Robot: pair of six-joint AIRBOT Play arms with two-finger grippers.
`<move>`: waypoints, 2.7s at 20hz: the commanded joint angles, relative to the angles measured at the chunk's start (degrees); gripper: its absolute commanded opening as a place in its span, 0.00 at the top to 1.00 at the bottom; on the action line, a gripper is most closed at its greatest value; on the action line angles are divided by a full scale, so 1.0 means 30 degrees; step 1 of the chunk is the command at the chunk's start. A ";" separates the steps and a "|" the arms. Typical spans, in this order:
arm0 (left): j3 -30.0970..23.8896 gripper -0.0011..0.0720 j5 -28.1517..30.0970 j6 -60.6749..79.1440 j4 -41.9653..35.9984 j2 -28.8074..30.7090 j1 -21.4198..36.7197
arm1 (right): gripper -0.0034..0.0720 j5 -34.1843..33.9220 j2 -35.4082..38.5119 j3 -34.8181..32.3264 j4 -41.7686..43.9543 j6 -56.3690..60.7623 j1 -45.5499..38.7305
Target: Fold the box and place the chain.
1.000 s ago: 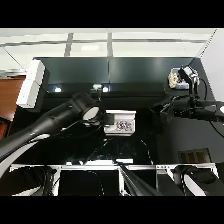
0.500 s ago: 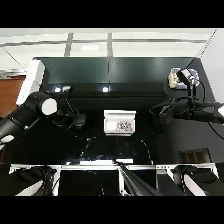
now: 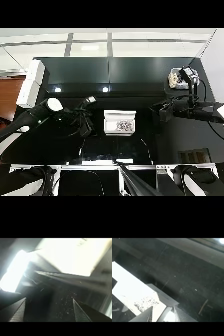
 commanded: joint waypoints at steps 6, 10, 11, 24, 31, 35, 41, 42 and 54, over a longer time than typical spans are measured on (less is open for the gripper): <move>-0.0066 0.00 0.4284 1.1774 -0.3104 -0.0896 -0.1698 | 0.55 -0.0240 -0.0007 -0.0007 0.0007 0.0437 0.0000; -0.0066 0.00 0.3774 1.2801 -0.3869 -0.1042 -0.1705 | 0.55 -0.0248 -0.0007 -0.0007 0.0000 0.0437 0.0000; -0.0066 0.00 0.3781 1.2830 -0.4065 -0.1042 -0.1705 | 0.55 -0.0248 -0.0007 -0.0007 0.0007 0.0437 0.0000; 0.0051 0.32 0.3883 1.3675 -0.5712 -0.1741 -0.2295 | 0.01 -0.6994 -0.2055 -0.1763 0.0648 0.3891 0.1974; 0.0044 0.32 0.3876 1.3675 -0.5712 -0.1741 -0.2295 | 0.02 -0.7315 -0.7490 -0.1275 0.3767 -0.1260 0.5129; 0.0044 0.32 0.3861 1.3675 -0.5712 -0.1778 -0.2295 | 0.02 -0.4408 -0.6696 0.0073 0.1872 -0.7788 0.5042; 0.0044 0.32 0.3774 1.3675 -0.5712 -0.1785 -0.2295 | 0.02 0.0474 -0.6645 0.1421 0.1428 -1.2502 0.5122; 0.0044 0.32 0.3759 1.3675 -0.5712 -0.1785 -0.2295 | 0.02 0.0372 -0.6659 0.1413 0.1413 -1.2633 0.5122; 0.0044 0.32 0.3716 1.3610 -0.5719 -0.1785 -0.2302 | 0.56 -0.1020 -0.6819 0.0364 0.0889 -1.3610 0.5960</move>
